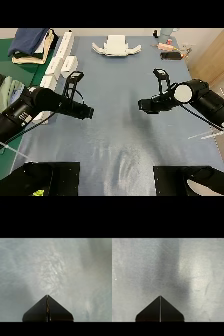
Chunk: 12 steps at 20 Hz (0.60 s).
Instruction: Fold the box.
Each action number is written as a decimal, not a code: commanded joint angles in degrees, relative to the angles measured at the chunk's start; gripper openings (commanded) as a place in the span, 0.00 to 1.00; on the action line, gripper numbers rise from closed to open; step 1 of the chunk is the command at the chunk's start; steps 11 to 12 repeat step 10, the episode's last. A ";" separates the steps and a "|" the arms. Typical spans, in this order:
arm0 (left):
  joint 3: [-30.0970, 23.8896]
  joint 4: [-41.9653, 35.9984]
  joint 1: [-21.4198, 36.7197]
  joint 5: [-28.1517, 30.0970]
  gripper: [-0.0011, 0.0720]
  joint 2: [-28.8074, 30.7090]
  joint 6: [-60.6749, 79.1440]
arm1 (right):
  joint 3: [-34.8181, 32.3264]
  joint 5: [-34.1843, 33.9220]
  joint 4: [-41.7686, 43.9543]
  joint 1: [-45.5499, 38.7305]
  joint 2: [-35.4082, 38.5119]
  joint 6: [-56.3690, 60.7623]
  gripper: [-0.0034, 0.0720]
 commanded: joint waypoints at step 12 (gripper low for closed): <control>-2.32 -1.88 -3.39 0.11 0.03 1.20 -3.30 | 0.09 0.00 0.76 0.00 0.02 -0.59 0.05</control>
